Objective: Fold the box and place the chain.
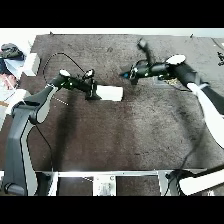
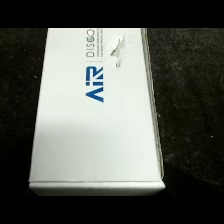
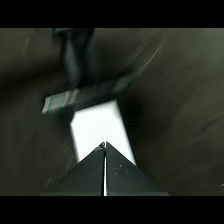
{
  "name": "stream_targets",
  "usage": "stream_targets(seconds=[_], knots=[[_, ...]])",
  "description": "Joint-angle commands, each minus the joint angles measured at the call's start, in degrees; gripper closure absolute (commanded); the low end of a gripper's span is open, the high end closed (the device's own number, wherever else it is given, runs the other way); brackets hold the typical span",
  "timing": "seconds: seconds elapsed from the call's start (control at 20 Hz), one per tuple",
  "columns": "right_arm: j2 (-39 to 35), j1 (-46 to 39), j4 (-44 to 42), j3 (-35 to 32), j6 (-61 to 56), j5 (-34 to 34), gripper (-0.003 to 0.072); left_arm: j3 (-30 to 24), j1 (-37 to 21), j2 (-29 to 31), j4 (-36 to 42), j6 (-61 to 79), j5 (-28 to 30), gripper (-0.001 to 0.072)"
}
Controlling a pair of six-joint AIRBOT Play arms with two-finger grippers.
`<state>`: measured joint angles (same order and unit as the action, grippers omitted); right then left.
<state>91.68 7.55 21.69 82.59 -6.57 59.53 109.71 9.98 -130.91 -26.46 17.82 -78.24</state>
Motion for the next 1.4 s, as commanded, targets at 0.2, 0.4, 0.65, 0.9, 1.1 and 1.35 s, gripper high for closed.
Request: stream_targets(seconds=[0.2, 0.4, 0.65, 0.9, 1.1, 1.35], knots=[[-33.27, -5.20, -2.01, -31.32, -1.66, -25.97, 0.0680, 0.00, -0.02, 0.00, -0.07, 0.09, 0.07, 0.0304], [-49.70, -9.20, -2.03, -50.53, -1.64, -37.00, 0.0680, 0.00, -0.02, 0.00, -0.07, 0.09, 0.09, 0.0305], [-66.34, -10.97, -2.05, -66.77, -1.66, -46.34, 0.0680, 0.00, -0.02, 0.00, -0.04, 0.07, 0.07, 0.0304], [-71.06, -10.97, -2.01, -71.87, -1.64, -49.05, 0.0679, 0.00, -0.02, 0.00, 0.87, -0.11, 0.07, 0.0356], [-71.04, -10.97, -1.99, -71.87, -1.62, -49.53, 0.0679, 2.10, -0.09, 0.33, 3.21, -4.98, -1.27, 0.0697], [-71.06, -10.97, -2.01, -71.87, -1.62, -50.75, 0.0679, 6.23, -2.91, 7.19, 2.91, -12.07, 1.86, 0.0700]])
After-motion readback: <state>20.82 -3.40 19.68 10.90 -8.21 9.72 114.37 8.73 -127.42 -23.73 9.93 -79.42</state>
